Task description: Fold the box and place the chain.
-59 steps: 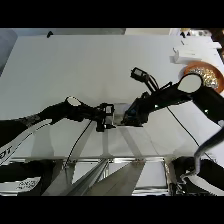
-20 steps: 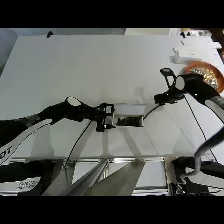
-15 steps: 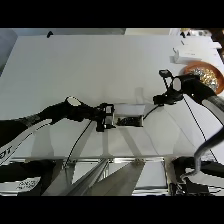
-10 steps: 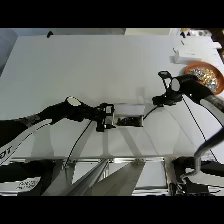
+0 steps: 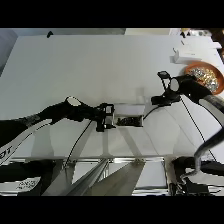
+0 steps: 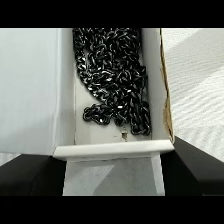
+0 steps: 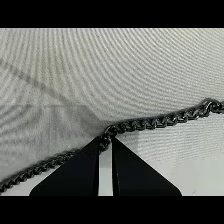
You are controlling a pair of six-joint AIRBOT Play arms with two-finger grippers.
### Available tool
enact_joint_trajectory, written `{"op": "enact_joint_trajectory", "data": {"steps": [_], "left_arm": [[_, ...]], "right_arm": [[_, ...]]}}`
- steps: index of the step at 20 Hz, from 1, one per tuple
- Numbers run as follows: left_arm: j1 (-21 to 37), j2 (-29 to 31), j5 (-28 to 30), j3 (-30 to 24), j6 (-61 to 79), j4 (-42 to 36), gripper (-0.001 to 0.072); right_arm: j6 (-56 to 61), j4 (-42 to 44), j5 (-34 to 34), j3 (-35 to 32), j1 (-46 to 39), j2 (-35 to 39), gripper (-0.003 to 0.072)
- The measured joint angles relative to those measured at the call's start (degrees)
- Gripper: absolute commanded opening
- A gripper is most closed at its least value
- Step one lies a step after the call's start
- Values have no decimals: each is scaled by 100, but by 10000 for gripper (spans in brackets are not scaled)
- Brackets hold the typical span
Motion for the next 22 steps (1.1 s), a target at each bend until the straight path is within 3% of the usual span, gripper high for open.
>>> {"op": "enact_joint_trajectory", "data": {"steps": [5,11,17,22], "left_arm": [[0,0,0,0,0,0,252],[0,0,0,0,0,0,252],[0,0,0,0,0,0,252],[0,0,0,0,0,2,252]], "right_arm": [[-385,4,219,-4,-2,420,22],[-732,452,627,-7,0,1902,22],[-2009,2736,1405,-9,-2,3587,22],[-2848,4422,1539,-9,0,4203,23]]}}
